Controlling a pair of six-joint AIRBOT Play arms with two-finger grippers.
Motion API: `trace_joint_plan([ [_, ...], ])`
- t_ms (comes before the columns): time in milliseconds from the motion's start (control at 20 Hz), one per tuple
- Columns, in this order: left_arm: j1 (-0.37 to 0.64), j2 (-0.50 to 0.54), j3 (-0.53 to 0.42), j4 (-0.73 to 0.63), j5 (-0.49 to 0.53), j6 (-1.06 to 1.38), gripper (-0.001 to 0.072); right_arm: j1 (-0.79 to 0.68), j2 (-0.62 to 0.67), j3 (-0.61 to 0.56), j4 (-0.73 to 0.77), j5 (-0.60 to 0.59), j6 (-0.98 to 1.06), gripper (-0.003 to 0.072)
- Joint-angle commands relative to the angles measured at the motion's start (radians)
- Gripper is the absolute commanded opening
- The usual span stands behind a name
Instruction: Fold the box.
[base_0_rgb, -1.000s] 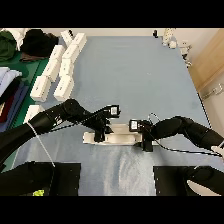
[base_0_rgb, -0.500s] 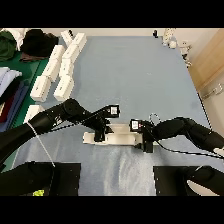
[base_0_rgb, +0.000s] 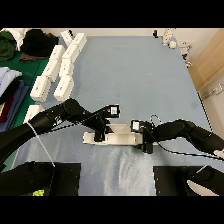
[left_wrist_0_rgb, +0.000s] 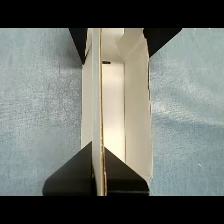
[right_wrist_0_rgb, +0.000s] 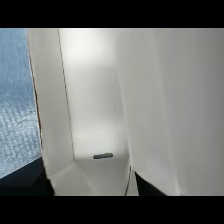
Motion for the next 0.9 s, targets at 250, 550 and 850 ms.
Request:
trace_joint_plan([
  [250, 0.000, 0.001, 0.000, 0.000, 0.000, 0.000, 0.0019, 0.000, 0.021, 0.002, 0.008, 0.005, -0.014, 0.0652],
  [550, 0.000, 0.001, 0.000, 0.000, 0.000, 0.000, 0.0018, 0.002, 0.014, -0.002, 0.020, 0.006, -0.023, 0.0652],
  [850, 0.000, 0.001, 0.000, 0.000, 0.000, 0.000, 0.0018, 0.002, -0.014, -0.002, 0.017, 0.006, -0.033, 0.0630],
])
